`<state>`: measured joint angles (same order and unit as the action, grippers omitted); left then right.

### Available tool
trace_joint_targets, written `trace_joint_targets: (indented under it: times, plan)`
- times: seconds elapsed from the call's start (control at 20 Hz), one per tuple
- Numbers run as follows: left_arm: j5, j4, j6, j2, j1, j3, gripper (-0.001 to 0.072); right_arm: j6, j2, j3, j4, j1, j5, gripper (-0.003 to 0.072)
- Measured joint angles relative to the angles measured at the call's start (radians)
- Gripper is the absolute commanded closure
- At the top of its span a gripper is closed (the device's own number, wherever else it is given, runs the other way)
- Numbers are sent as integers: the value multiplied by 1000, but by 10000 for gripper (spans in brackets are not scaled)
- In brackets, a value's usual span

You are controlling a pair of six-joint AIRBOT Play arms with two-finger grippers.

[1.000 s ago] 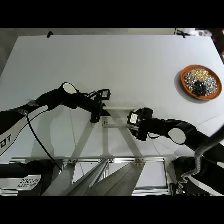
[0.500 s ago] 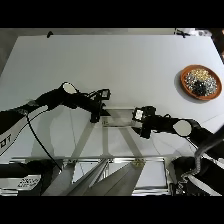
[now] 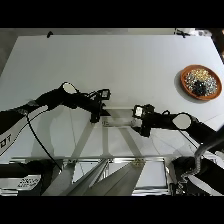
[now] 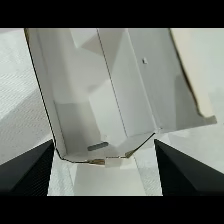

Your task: Fold the box and place the chain.

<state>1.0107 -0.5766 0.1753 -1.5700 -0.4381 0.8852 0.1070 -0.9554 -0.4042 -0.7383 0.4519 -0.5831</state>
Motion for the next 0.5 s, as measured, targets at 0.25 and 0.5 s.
trace_joint_targets:
  times: [0.25,0.5]
  plan:
    - [0,0,0,0,0,0,698,-24,-18,-13,14,-32,-17,-2]
    - [0,0,0,0,0,0,698,-107,-69,-37,59,-41,-48,-2]
